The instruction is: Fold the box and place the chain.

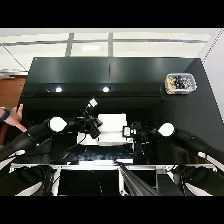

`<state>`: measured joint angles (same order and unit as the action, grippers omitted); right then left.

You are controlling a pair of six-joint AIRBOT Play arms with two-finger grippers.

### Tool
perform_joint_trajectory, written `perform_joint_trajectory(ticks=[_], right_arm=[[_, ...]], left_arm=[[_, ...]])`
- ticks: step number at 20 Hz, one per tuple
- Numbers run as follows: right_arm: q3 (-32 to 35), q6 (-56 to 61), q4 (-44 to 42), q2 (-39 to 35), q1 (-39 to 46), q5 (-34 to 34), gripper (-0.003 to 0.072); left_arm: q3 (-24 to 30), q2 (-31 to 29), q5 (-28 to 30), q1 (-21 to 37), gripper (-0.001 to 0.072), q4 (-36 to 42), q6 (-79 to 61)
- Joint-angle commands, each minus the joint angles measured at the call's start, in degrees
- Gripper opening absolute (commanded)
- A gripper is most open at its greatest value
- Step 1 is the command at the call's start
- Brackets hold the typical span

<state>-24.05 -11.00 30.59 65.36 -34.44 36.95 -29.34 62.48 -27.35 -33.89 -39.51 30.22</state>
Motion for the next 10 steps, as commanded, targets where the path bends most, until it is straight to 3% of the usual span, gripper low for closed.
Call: perform_joint_trajectory(ticks=[1,3,4,5,6,10], right_arm=[[0.0,0.0,0.0,0.0,0.0,-0.1,0.0544],[0.0,0.0,0.0,0.0,0.0,-0.1,0.0544],[0.0,0.0,0.0,0.0,0.0,-0.1,0.0544],[0.0,0.0,0.0,0.0,0.0,-0.1,0.0544],[0.0,0.0,0.0,0.0,0.0,-0.1,0.0544],[0.0,0.0,0.0,0.0,0.0,-0.1,0.0544]], left_arm=[[-1.4,-1.7,-5.6,1.7,0.0029,-7.9,0.1],[-2.6,-5.6,-12.1,5.4,0.0032,-11.0,0.1],[-2.6,-8.0,-14.5,7.6,0.0101,-12.0,0.1],[-2.6,-10.7,-16.7,10.1,0.0385,-13.4,0.1],[-2.5,-13.3,-18.4,12.6,0.0720,-14.8,0.2],[-1.5,-17.0,-30.6,19.5,0.0695,-17.3,-7.2]])
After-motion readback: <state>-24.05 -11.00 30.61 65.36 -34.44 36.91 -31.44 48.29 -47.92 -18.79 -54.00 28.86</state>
